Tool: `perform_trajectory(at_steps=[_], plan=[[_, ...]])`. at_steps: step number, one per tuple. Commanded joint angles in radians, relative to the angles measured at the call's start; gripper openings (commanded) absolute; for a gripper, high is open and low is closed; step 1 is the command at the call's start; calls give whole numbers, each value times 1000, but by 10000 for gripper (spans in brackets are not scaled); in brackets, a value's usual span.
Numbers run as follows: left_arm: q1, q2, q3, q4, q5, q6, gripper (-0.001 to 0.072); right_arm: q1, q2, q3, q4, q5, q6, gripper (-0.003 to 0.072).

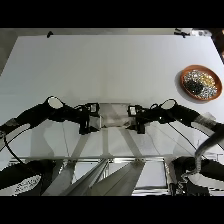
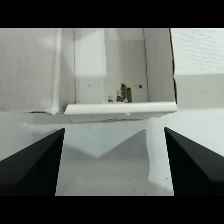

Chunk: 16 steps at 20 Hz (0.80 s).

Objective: Fold the box and place the chain.

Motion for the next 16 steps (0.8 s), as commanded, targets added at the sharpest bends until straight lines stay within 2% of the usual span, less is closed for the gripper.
perform_trajectory(at_steps=[1, 16], plan=[[0, 0, 0, -61, 8, -1, 709, 0, 1, 1, 0, 0, -1, 383], [-12, -3, 0, -39, 10, -23, 710, 0, 1, 1, 0, 0, -1, 383]])
